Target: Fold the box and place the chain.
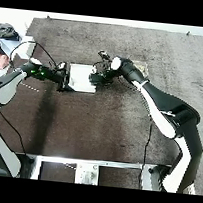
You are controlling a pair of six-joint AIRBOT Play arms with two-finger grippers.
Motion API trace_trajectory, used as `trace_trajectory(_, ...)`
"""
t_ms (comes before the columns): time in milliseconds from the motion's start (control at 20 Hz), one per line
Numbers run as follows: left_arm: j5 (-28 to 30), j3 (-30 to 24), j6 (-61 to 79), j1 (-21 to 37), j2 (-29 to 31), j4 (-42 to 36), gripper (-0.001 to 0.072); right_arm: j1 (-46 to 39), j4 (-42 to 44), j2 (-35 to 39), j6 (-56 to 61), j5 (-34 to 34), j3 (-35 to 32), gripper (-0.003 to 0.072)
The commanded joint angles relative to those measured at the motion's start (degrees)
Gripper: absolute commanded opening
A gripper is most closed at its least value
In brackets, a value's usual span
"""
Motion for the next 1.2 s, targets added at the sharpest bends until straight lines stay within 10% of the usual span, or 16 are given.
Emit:
trace_trajectory(0,0.02,0.0,0.0,0.02,0.02,0.0,0.0298,1.44,-7.82,-1.29,7.23,4.28,3.8,0.0353)
trace_trajectory(450,0.02,0.0,0.0,0.02,0.02,0.0,0.0298,6.16,-17.7,-5.35,14.36,13.81,13.62,0.0352)
trace_trajectory(1150,0.02,0.0,0.0,0.02,0.02,0.0,0.0298,7.67,-23.32,-6.78,15.28,9.44,13.62,0.0273)
